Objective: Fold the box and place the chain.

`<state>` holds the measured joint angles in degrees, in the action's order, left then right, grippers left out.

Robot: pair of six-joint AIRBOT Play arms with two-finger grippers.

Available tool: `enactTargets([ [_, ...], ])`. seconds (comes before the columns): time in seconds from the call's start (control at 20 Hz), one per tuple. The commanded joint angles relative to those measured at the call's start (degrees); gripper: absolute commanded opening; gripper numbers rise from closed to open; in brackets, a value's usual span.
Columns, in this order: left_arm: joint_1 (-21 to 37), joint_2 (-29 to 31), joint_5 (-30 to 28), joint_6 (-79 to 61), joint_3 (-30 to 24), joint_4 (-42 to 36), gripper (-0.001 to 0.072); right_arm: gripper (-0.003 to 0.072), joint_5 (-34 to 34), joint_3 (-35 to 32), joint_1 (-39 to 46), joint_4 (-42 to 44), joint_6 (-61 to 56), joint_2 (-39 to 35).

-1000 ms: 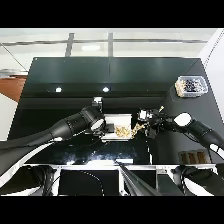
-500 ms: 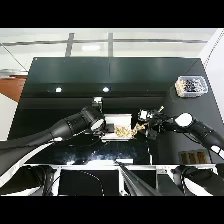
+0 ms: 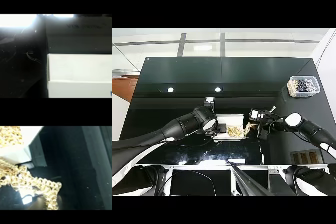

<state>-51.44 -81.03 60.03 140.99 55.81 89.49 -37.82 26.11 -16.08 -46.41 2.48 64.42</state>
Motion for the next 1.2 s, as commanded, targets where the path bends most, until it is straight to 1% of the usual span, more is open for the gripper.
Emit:
enactTargets([
  [0.0, 0.0, 0.0, -0.5, 0.0, 0.0, 0.0, 0.0028, 0.0029, -1.9, 0.1, 0.0, -0.6, -1.5, -0.2],
  [0.1, 0.0, 0.0, -0.4, 0.0, 0.0, 0.0, 0.0028, 0.0029, -2.0, 0.1, 0.0, -0.8, -3.3, -2.1],
  [0.2, 0.0, 0.0, -0.4, 0.0, 0.0, 0.0, 0.0028, 0.0029, -2.3, 0.5, 0.0, -0.9, -6.2, -5.9],
  [0.35, 0.0, 0.0, -0.4, 0.0, 0.0, 0.0, 0.0028, 0.0028, -4.1, 4.2, 0.0, -4.6, -18.0, -12.9],
  [0.55, 0.0, 0.0, -0.5, 0.0, 0.0, 0.1, 0.0028, 0.0029, -11.8, 13.9, 0.0, -5.8, -27.6, -19.4],
  [0.75, 0.0, 0.0, -1.1, 0.0, 0.0, 0.0, 0.0028, 0.003, -21.9, 27.8, 0.0, -5.5, -37.5, -20.7],
  [0.8, 0.0, 0.0, -1.1, 0.0, 0.0, 0.0, 0.0028, 0.003, -23.7, 30.7, 0.0, -4.5, -38.9, -20.7],
  [0.9, 0.0, 0.0, -1.1, 0.0, 0.0, 0.1, 0.0028, 0.003, -26.5, 35.0, 0.0, 2.0, -39.6, -20.7],
  [1.05, 0.0, 0.0, -1.1, 0.0, 0.0, 0.0, 0.0028, 0.003, -28.0, 37.4, -0.2, 11.0, -39.6, -20.7],
  [1.15, 0.0, 0.0, -1.0, 0.0, 0.0, 0.0, 0.0028, 0.003, -29.1, 37.5, -0.2, 12.0, -39.6, -20.7],
])
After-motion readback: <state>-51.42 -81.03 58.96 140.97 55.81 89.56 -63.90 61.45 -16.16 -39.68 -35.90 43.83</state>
